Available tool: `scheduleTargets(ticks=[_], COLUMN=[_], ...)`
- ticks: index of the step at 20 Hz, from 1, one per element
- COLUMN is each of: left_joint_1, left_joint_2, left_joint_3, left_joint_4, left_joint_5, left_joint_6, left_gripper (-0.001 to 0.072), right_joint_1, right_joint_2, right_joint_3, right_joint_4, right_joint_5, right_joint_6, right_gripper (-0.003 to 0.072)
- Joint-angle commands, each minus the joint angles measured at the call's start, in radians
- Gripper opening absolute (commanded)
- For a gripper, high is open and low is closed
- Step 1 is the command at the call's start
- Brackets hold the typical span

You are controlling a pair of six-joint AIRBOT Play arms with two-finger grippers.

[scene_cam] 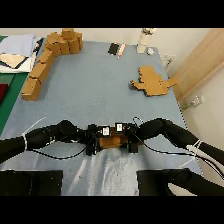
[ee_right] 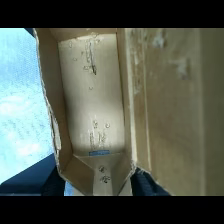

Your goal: Fold the box.

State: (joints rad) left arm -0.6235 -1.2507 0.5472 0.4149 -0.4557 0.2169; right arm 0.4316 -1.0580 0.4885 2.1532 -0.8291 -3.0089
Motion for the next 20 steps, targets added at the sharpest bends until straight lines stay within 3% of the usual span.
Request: scheduleTargets(ticks=[1, 8, 10, 15, 20], left_joint_1=[0.0, 0.0, 0.0, 0.0, 0.0], left_joint_2=[0.0, 0.0, 0.0, 0.0, 0.0], left_joint_3=[0.0, 0.0, 0.0, 0.0, 0.0], left_joint_4=[0.0, 0.0, 0.0, 0.0, 0.0], left_joint_5=[0.0, 0.001, 0.0, 0.001, 0.0], left_joint_6=[0.0, 0.0, 0.0, 0.0, 0.0], left_gripper=[0.0452, 0.0452, 0.0452, 0.0452, 0.0452], right_joint_1=[0.0, 0.0, 0.0, -0.008, -0.008], right_joint_2=[-0.001, 0.0, 0.001, 0.031, 0.15], right_joint_3=[0.0, 0.0, 0.0, 0.036, 0.064], right_joint_4=[-0.054, -0.034, -0.019, -0.156, -0.27], right_joint_5=[0.002, -0.034, -0.056, -0.063, -0.251], right_joint_6=[0.0, 0.001, 0.018, 0.374, 0.621], right_gripper=[0.0476, 0.0481, 0.0715, 0.0715, 0.0709])
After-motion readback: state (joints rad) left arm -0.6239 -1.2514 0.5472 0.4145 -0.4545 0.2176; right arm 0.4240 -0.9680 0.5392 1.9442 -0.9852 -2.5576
